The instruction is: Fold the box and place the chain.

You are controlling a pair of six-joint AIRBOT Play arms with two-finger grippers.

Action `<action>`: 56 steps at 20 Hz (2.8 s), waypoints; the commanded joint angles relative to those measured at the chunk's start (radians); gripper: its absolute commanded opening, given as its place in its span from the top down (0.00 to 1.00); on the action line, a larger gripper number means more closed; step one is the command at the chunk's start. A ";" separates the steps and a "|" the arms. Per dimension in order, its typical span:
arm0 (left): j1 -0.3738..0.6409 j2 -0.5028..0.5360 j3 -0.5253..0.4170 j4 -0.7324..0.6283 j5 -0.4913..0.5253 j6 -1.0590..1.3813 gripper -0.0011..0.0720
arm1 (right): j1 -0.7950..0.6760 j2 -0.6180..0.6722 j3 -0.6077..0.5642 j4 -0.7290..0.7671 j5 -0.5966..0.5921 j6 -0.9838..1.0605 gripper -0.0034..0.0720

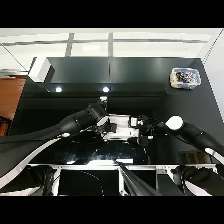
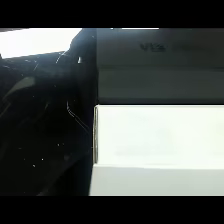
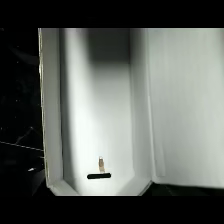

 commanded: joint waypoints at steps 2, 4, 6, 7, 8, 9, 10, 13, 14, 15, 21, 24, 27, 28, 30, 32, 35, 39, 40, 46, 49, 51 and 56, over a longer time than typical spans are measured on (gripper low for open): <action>0.000 0.000 0.000 0.003 -0.008 0.002 0.95 | -0.029 0.142 0.001 -0.235 0.096 0.153 0.01; 0.000 0.000 0.000 0.003 -0.006 0.002 0.94 | -0.027 0.137 0.000 -0.261 0.122 0.152 0.02; 0.000 0.000 0.000 0.003 -0.007 0.002 0.95 | -0.027 0.114 0.000 -0.224 0.117 0.134 0.03; 0.000 0.000 0.000 0.003 -0.006 0.002 0.95 | -0.027 0.097 0.000 -0.187 0.116 0.106 0.03; 0.000 0.000 0.000 0.003 -0.007 0.002 0.95 | -0.027 0.078 0.000 -0.139 0.117 0.089 0.03; 0.000 0.000 0.000 0.003 -0.006 0.002 0.95 | -0.023 0.061 0.000 -0.099 0.117 0.079 0.03; 0.000 0.000 0.000 0.003 -0.006 0.002 0.95 | -0.011 0.049 0.000 -0.092 0.113 0.080 0.17; 0.000 0.000 0.000 0.003 -0.006 0.002 0.95 | 0.026 0.040 0.000 -0.072 0.100 0.084 0.63; 0.000 0.000 0.000 0.003 -0.006 0.002 0.94 | 0.043 0.040 0.000 -0.056 0.080 0.099 0.70; 0.000 0.000 0.000 0.003 -0.006 0.002 0.95 | 0.058 0.039 0.000 -0.042 0.055 0.121 0.71; 0.000 0.000 0.000 0.003 -0.006 0.002 0.95 | 0.106 -0.006 0.000 -0.011 -0.045 0.163 0.71; 0.000 0.000 0.000 0.003 -0.006 0.002 0.95 | 0.105 -0.006 0.000 -0.022 -0.056 0.163 0.71; 0.000 0.000 0.000 0.003 -0.006 0.002 0.94 | 0.106 -0.006 0.000 -0.021 -0.055 0.164 0.71; 0.000 0.000 0.000 0.003 -0.006 0.002 0.95 | 0.106 -0.006 0.000 -0.019 -0.053 0.164 0.70; 0.000 0.000 0.000 0.003 -0.006 0.002 0.95 | 0.106 -0.006 0.000 -0.002 -0.058 0.164 0.37; 0.000 0.000 0.000 0.003 -0.006 0.002 0.95 | 0.106 -0.006 0.000 0.002 -0.070 0.164 0.66; 0.000 0.000 0.000 0.003 -0.006 0.002 0.95 | 0.105 -0.005 0.000 0.008 -0.089 0.175 0.65; 0.000 0.000 0.000 0.003 -0.007 0.002 0.95 | 0.001 0.085 0.033 -0.169 0.062 0.645 0.89; 0.000 0.000 0.000 0.003 -0.007 0.002 0.95 | -0.055 0.130 0.048 -0.222 0.153 0.797 0.90; 0.000 0.000 0.000 0.002 0.004 0.002 0.95 | -0.645 0.216 -0.026 -0.262 0.340 1.414 0.92; 0.000 0.000 0.000 0.002 0.003 0.002 0.94 | -0.752 0.101 -0.093 -0.185 0.428 1.394 0.91; 0.000 0.000 0.000 0.002 0.003 0.002 0.94 | -0.685 0.020 -0.111 -0.121 0.460 1.336 0.91; 0.000 0.000 0.000 0.003 0.004 0.002 0.95 | -0.419 -0.096 -0.103 0.049 0.298 1.248 0.91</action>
